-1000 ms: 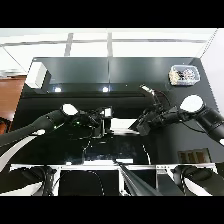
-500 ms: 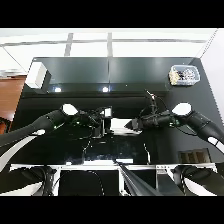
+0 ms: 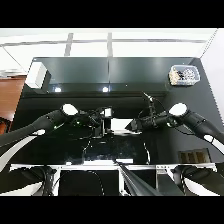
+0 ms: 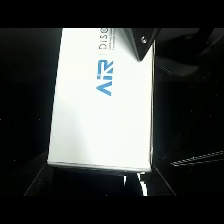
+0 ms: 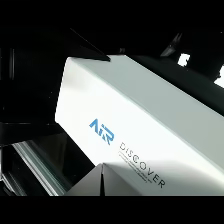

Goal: Fold the box and place the chain.

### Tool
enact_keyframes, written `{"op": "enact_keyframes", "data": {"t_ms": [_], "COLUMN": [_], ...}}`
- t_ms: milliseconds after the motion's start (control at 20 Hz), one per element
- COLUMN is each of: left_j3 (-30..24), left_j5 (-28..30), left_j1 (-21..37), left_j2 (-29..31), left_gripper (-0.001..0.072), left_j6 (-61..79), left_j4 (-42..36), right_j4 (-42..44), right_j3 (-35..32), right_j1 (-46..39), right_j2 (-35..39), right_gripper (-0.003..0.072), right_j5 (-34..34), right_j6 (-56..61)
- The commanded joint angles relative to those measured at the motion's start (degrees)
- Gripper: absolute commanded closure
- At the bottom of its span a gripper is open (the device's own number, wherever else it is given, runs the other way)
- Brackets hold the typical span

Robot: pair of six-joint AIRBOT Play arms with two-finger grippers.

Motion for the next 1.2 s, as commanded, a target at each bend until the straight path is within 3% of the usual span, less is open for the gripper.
{"op": "enact_keyframes", "data": {"t_ms": [0,400,600,850,1150], "left_j3": [0.0,0.0,0.0,0.0,0.0], "left_j5": [0.0,0.0,0.0,0.0,0.0], "left_j1": [0.0,0.0,0.0,0.0,0.0], "left_j2": [0.0,0.0,0.0,0.0,0.0], "left_gripper": [0.0244,0.0244,0.0244,0.0244,0.0244], "left_j6": [0.0,0.0,0.0,0.0,0.0], "left_j4": [0.0,0.0,0.0,0.0,0.0], "right_j4": [-1.2,-1.1,-0.5,-4.2,-8.2], "right_j3": [0.0,0.1,3.7,4.1,-1.0], "right_j1": [0.0,0.0,-1.7,-11.1,-12.5], "right_j2": [-0.1,-0.1,3.0,8.3,8.3], "right_gripper": [0.0669,0.0669,0.0669,0.0669,0.0669], "right_j5": [-0.7,-1.3,7.3,15.8,12.0], "right_j6": [0.1,-0.4,-2.0,0.8,1.9]}}
